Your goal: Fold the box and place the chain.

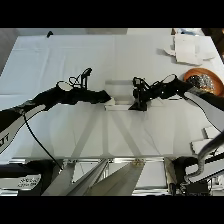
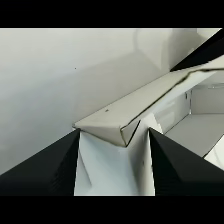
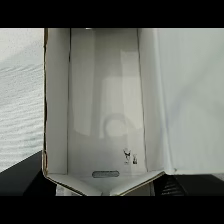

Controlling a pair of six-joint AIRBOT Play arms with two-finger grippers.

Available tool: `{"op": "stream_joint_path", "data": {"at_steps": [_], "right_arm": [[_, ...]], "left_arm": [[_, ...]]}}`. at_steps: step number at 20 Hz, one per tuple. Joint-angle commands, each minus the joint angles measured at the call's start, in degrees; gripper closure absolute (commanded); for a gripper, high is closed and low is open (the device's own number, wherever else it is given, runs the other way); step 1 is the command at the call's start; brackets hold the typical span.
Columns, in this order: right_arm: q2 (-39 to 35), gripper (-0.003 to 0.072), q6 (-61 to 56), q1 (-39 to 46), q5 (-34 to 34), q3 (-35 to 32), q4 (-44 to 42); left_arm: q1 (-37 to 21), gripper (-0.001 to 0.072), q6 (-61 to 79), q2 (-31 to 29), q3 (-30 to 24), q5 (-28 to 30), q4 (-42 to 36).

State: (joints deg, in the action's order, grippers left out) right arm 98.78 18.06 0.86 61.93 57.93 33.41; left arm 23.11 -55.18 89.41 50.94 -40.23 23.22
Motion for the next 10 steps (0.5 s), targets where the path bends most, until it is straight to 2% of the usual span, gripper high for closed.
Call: {"op": "stream_joint_path", "data": {"at_steps": [1,2,6,7,10], "right_arm": [[0.02,0.0169,-0.02,-0.02,0.0,-0.04,-0.02],[0.02,0.0169,-0.02,-0.02,0.0,-0.02,-0.02],[0.02,0.0169,-0.02,-0.02,0.0,-0.02,-0.02],[0.02,0.0169,-0.04,-0.02,0.0,-0.02,-0.02],[0.02,0.0169,-0.02,-0.02,0.0,-0.02,-0.02]], "left_arm": [[0.22,0.0258,-0.85,-0.07,1.9,-0.35,1.6],[0.22,0.0258,-3.02,-0.07,2.69,-0.74,3.54],[0.7,0.0257,-16.02,-0.02,6.97,-4.66,20.83],[0.92,0.0257,-17.59,0.0,7.89,-6.03,23.19],[1.64,0.0257,-18.4,0.04,10.27,-9.03,24.02]]}}
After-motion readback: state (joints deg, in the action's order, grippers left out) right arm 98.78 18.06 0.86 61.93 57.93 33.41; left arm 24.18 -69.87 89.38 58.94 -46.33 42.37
